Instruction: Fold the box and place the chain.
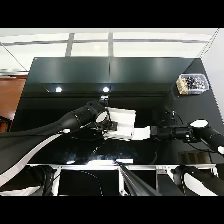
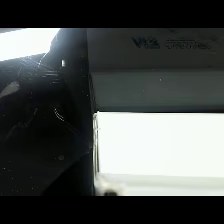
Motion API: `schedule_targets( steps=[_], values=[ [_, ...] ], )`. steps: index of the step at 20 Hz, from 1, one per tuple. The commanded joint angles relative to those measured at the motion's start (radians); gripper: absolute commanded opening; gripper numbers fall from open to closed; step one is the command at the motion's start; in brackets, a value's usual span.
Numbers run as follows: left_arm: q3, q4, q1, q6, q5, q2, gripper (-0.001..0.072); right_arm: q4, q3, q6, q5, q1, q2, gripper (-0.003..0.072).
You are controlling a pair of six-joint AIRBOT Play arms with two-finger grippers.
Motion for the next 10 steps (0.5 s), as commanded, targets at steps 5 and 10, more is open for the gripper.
schedule_targets(
  steps=[5,10],
  values=[
    [0.0,0.0,0.0,0.0,0.0,-0.001,0.0026,0.047,0.084,-0.021,0.071,0.028,-0.001,0.0543],
    [0.0,0.001,0.0,0.0,0.0,-0.001,0.0026,0.029,0.154,0.118,-0.002,0.185,-0.001,0.0542]
  ],
)
